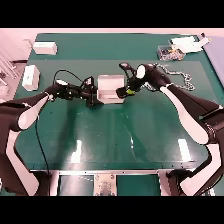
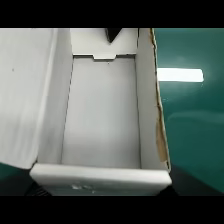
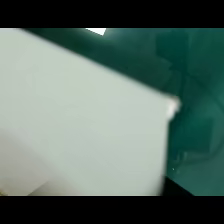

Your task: Fold the box and place the chain.

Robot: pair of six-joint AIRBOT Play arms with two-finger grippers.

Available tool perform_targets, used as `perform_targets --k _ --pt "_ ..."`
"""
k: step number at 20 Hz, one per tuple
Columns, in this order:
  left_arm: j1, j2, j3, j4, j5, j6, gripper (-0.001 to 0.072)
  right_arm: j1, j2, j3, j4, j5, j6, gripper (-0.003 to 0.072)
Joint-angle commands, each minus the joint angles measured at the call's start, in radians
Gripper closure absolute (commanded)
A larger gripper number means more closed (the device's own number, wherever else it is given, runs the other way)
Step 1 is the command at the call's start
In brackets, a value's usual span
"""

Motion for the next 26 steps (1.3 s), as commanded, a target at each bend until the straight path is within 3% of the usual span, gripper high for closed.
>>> perform_targets --k 1,8,9,13,14,15,17,22,23,24,26 --pt "0.002 0.000 0.000 0.002 0.000 0.000 0.0240 0.015 -0.018 0.021 -0.053 -0.007 0.068 0.0384" --pt "0.002 0.000 0.000 0.002 0.000 0.000 0.0240 0.049 -0.022 0.035 -0.093 -0.006 0.110 0.0419" --pt "0.002 0.000 0.000 0.002 0.000 0.000 0.0240 0.055 -0.022 0.035 -0.094 -0.006 0.110 0.0470" --pt "0.002 0.000 0.000 0.002 0.000 0.000 0.0240 0.065 -0.023 0.035 -0.090 -0.006 0.110 0.0537" --pt "0.002 0.000 0.000 0.002 0.000 0.000 0.0240 0.067 -0.023 0.035 -0.089 -0.006 0.110 0.0614" --pt "0.002 0.000 0.000 0.002 0.000 0.000 0.0240 0.069 -0.023 0.035 -0.090 -0.005 0.110 0.0644" --pt "0.002 0.000 0.000 0.002 0.000 0.000 0.0240 0.069 -0.023 0.035 -0.089 -0.002 0.110 0.0674" --pt "0.002 0.000 0.000 0.002 0.000 0.000 0.0240 0.068 -0.022 0.035 -0.089 -0.002 0.110 0.0660" --pt "0.002 0.000 0.000 0.002 0.000 0.000 0.0240 0.067 -0.021 0.035 -0.091 -0.002 0.110 0.0499" --pt "0.002 0.000 0.000 0.002 0.000 0.000 0.0240 0.062 -0.017 0.035 -0.095 -0.002 0.110 0.0420" --pt "0.002 0.000 0.000 0.002 0.000 0.000 0.0240 0.048 -0.008 0.035 -0.100 -0.003 0.111 0.0400"
